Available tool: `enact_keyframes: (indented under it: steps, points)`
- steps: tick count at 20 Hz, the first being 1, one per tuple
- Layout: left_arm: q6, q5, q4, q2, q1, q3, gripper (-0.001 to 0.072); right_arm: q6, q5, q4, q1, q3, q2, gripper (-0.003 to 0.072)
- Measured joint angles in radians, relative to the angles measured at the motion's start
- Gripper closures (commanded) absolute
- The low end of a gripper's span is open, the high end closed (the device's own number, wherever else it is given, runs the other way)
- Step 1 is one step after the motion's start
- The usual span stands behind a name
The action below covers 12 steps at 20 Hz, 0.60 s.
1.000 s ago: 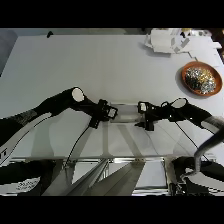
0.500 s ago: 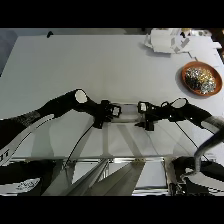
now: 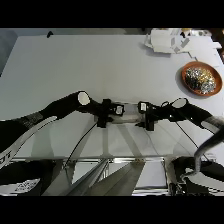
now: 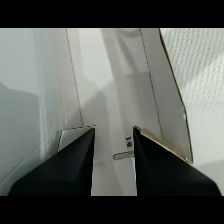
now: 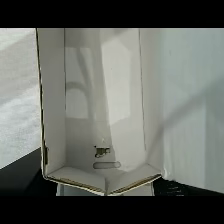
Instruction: Fold the box and place the chain.
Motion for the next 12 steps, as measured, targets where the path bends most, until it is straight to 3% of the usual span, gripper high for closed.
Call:
enact_keyframes:
  steps: [5, 8, 10, 12]
  points:
    - [-0.029, -0.002, -0.005, -0.003, -0.014, 0.0, 0.042, -0.001, 0.0, 0.0, 0.0, 0.0, 0.0, 0.0409]
    - [-0.056, -0.033, 0.003, 0.01, -0.012, 0.0, 0.0522, -0.004, 0.0, 0.0, 0.0, 0.0, 0.0, 0.0409]
    - [-0.129, -0.059, 0.021, 0.038, 0.001, 0.0, 0.0523, -0.007, -0.002, 0.0, 0.0, 0.0, 0.0, 0.0409]
    - [-0.236, -0.082, 0.054, 0.076, 0.024, 0.0, 0.0645, -0.004, -0.003, 0.001, 0.0, 0.0, 0.0, 0.0409]
